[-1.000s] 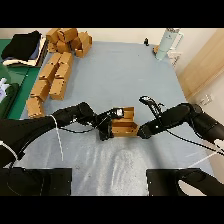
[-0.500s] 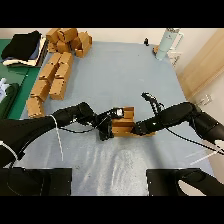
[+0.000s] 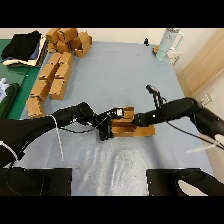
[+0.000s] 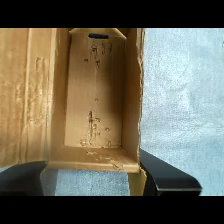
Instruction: Fold the box.
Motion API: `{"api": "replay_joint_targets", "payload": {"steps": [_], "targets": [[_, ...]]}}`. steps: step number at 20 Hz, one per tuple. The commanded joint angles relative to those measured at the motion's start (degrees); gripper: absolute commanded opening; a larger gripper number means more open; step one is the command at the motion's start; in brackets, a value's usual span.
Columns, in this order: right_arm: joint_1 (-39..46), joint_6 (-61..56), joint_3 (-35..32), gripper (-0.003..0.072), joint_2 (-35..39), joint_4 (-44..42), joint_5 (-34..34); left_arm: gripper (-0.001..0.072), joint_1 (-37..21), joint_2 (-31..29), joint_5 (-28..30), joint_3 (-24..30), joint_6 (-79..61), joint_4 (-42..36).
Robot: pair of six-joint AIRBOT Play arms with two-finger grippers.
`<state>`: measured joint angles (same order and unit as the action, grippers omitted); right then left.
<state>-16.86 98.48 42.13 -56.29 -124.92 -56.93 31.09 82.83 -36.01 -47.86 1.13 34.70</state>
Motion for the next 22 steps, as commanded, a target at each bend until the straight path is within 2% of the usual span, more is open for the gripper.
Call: {"api": "replay_joint_targets", "payload": {"steps": [1, 5, 9, 17, 22], "targets": [[3.08, 1.33, 6.88, 0.0001, -7.04, -1.22, -1.44, 0.0468, 0.00, -0.02, 0.02, -0.04, -0.02, 0.02], [2.95, 11.06, 14.43, 0.0001, -21.35, -9.09, -4.63, 0.0468, 0.00, -0.02, 0.02, -0.04, -0.02, 0.02], [2.67, 15.82, 14.93, 0.0001, -28.76, -9.51, -4.66, 0.0467, 0.00, -0.02, 0.02, -0.04, -0.02, 0.02], [1.92, 18.38, 11.69, 0.0001, -28.68, -8.85, -1.42, 0.0468, 0.00, -0.02, 0.02, -0.04, -0.02, 0.02], [1.99, 20.06, 11.72, 0.0001, -18.40, -4.22, 2.56, 0.0468, 0.00, -0.02, 0.02, -0.04, -0.02, 0.02]]}}
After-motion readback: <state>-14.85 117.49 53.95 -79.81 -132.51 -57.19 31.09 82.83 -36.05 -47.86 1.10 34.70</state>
